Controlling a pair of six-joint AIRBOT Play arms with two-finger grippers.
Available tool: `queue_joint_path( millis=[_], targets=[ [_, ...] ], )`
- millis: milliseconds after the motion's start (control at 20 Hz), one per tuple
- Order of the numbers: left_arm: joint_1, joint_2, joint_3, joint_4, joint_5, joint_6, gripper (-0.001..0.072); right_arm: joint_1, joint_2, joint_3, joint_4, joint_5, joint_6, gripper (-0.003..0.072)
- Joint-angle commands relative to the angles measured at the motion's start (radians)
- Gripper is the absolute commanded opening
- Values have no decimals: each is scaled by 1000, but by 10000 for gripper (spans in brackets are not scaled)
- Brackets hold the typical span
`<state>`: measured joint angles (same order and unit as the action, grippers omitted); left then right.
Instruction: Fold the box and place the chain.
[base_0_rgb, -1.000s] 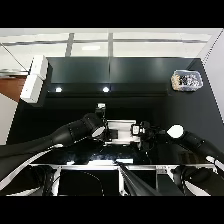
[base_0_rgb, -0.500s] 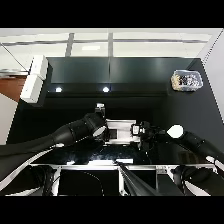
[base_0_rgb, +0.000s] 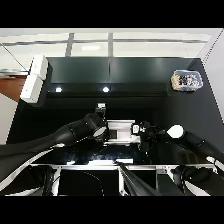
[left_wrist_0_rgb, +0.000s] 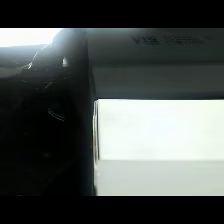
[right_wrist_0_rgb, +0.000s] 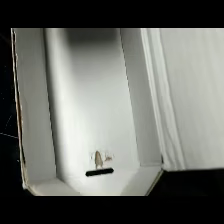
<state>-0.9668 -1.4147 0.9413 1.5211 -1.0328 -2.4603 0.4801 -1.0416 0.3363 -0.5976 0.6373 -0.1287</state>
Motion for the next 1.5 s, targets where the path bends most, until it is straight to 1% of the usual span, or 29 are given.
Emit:
queue_joint_path(
  millis=[0,100,200,400,450,500,550,600,650,700,950,1000,1050,1150,1300,1450],
  targets=[
    [0,1,27,48,-33,22,24,0,34,13,-98,43,101,716],
    [0,1,42,103,-58,21,24,0,79,21,-159,72,110,715],
    [0,-1,42,105,-39,13,24,0,119,28,-179,78,110,708],
    [0,-14,41,97,-15,1,26,0,122,31,-178,94,106,706],
    [0,-22,41,92,-15,1,26,0,122,31,-177,100,106,668],
    [0,-31,42,87,-15,1,26,0,122,31,-175,101,106,568],
    [0,-37,42,82,-14,1,27,0,120,31,-168,101,106,570],
    [0,-42,42,75,-14,1,27,0,117,31,-160,101,106,466],
    [0,-45,42,71,-14,1,27,0,114,31,-155,103,113,314],
    [0,-47,42,65,-14,0,27,0,110,31,-145,103,119,298],
    [0,-52,42,64,-15,0,27,0,83,31,-21,90,135,296],
    [0,-52,42,64,-16,0,27,0,77,31,-2,87,135,250],
    [0,-52,42,64,-16,0,27,0,72,31,6,87,135,128],
    [0,-52,42,64,-16,0,27,15,67,31,24,74,137,129],
    [0,-52,42,64,-16,0,27,55,48,31,73,12,137,130],
    [0,-52,42,64,-16,0,27,90,26,31,73,-53,137,130]
  ],
)
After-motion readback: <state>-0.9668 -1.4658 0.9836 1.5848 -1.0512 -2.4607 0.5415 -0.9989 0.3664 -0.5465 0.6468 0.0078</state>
